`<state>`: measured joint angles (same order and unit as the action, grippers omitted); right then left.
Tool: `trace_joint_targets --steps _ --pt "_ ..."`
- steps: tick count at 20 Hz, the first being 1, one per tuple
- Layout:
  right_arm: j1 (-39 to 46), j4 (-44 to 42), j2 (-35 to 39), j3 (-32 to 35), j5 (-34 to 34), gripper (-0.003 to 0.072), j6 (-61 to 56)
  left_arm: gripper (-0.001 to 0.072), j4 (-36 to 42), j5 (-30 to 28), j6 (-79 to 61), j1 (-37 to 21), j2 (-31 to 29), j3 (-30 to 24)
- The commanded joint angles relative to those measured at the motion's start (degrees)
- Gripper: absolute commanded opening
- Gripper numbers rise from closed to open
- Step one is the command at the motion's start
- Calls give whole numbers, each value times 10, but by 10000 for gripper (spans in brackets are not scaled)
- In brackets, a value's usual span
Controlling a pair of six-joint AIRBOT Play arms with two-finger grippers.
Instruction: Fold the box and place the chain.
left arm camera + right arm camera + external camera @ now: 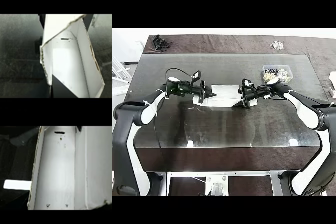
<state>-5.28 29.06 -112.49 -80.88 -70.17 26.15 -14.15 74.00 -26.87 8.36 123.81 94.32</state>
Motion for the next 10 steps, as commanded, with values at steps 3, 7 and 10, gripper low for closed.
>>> trace_joint_targets --steps 3,7,10 --pt "0 1 0 0 0 579 0 21 0 0 0 0 0 0" --pt "5 0 0 0 0 578 0 21 0 -1 0 0 0 0" --pt "5 0 0 0 0 579 0 21 0 -1 -1 0 0 0"
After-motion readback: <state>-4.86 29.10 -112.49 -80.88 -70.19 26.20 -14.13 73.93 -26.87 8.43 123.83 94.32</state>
